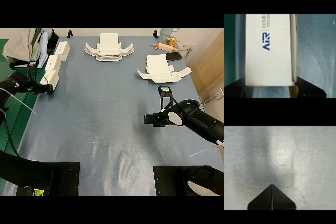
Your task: Fold the box.
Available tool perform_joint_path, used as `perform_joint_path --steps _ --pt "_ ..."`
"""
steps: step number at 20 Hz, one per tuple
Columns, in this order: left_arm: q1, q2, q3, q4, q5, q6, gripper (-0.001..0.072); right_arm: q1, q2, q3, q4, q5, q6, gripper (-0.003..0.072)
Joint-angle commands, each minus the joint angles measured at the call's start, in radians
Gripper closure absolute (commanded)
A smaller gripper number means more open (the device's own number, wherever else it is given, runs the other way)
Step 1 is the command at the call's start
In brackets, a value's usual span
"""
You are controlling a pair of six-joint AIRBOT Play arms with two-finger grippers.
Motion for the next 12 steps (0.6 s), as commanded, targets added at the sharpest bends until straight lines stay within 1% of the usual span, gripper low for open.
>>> perform_joint_path --steps 1,3,5,12 --pt "-0.032 -0.143 0.156 -0.015 -0.001 0.005 0.0193 -0.001 0.0 0.001 0.0 -0.017 0.002 0.0679" --pt "-0.035 -0.192 0.207 -0.016 -0.003 -0.004 0.0192 -0.001 0.0 0.001 0.002 -0.017 0.004 0.0679" --pt "-0.035 -0.217 0.227 -0.015 0.0 -0.003 0.0192 -0.001 0.0 0.001 0.004 -0.017 0.004 0.0679" --pt "-0.035 -0.225 0.232 -0.015 0.001 0.0 0.0193 -0.001 -0.001 0.001 0.004 -0.022 0.004 0.0679"
